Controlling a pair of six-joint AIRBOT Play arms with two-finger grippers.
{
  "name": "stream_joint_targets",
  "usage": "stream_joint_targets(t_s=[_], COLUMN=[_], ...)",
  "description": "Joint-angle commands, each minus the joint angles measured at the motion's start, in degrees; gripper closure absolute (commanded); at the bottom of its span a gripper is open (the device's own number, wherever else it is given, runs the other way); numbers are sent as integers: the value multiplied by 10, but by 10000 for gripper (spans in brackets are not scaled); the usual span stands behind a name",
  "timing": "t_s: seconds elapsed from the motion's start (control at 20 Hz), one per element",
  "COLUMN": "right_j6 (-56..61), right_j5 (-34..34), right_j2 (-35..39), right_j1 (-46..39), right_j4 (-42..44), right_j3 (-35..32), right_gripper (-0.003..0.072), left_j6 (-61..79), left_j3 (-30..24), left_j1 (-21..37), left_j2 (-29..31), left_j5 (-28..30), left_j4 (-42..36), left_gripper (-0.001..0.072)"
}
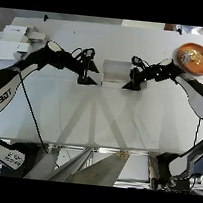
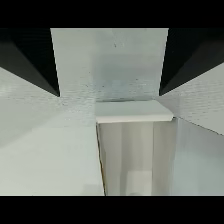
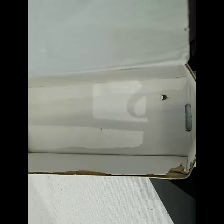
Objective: Fold the box and place the chain.
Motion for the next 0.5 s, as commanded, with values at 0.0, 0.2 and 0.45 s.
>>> stream_joint_targets(t_s=[0.0,0.2,0.45], right_j6=[0,0,0], right_j5=[0,0,0], right_j2=[0,0,0], right_j1=[0,0,0], right_j4=[0,0,0], right_j3=[0,0,0], right_gripper=[190,190,190], left_j6=[30,38,69], left_j3=[-3,-3,-3], left_j1=[0,0,-1], left_j2=[-30,-61,-68], left_j5=[23,40,46], left_j4=[-47,-62,-94], left_gripper=[8,8,8])
